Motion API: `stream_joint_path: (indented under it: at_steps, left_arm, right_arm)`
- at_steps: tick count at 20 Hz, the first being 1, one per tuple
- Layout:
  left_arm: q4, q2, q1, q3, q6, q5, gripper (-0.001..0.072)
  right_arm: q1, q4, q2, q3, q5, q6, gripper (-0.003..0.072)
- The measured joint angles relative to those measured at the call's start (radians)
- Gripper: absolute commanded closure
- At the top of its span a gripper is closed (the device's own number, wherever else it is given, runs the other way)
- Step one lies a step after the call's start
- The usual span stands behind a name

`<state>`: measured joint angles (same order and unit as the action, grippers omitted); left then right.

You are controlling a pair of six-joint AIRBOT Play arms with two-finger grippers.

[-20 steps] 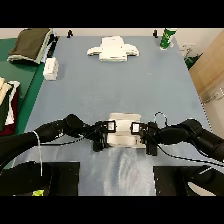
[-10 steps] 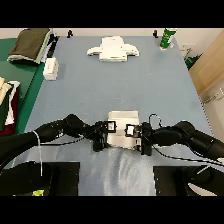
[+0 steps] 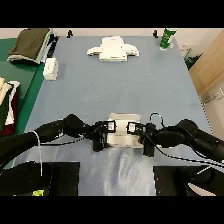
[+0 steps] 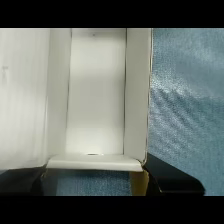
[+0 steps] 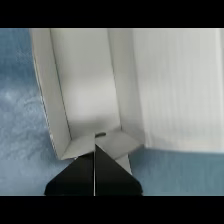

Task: Fold the box.

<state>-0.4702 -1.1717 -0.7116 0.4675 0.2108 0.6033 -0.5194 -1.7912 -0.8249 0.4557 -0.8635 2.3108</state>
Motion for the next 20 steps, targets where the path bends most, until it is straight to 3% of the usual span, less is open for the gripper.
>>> stream_joint_path:
  at_steps: [5,8,13,17,20]
  left_arm:
    - [0.0,0.0,0.0,0.0,0.0,0.0,0.0218]
    - [0.0,0.0,0.0,0.0,0.001,0.0,0.0218]
    - [0.0,0.0,0.0,0.0,0.001,0.0,0.0217]
    - [0.0,0.0,0.0,0.0,0.002,0.0,0.0218]
    - [0.0,0.0,0.0,0.0,0.002,0.0,0.0218]
  right_arm:
    - [0.039,0.412,0.114,0.053,-0.257,-0.692,0.0682]
    - [0.154,0.526,0.124,0.056,-0.388,-1.039,0.0682]
    - [0.341,0.311,0.023,0.038,-0.402,-1.074,0.0682]
    - [0.383,0.067,-0.019,0.035,-0.328,-0.971,0.0682]
    - [0.394,-0.02,-0.028,0.037,-0.306,-0.921,0.0681]
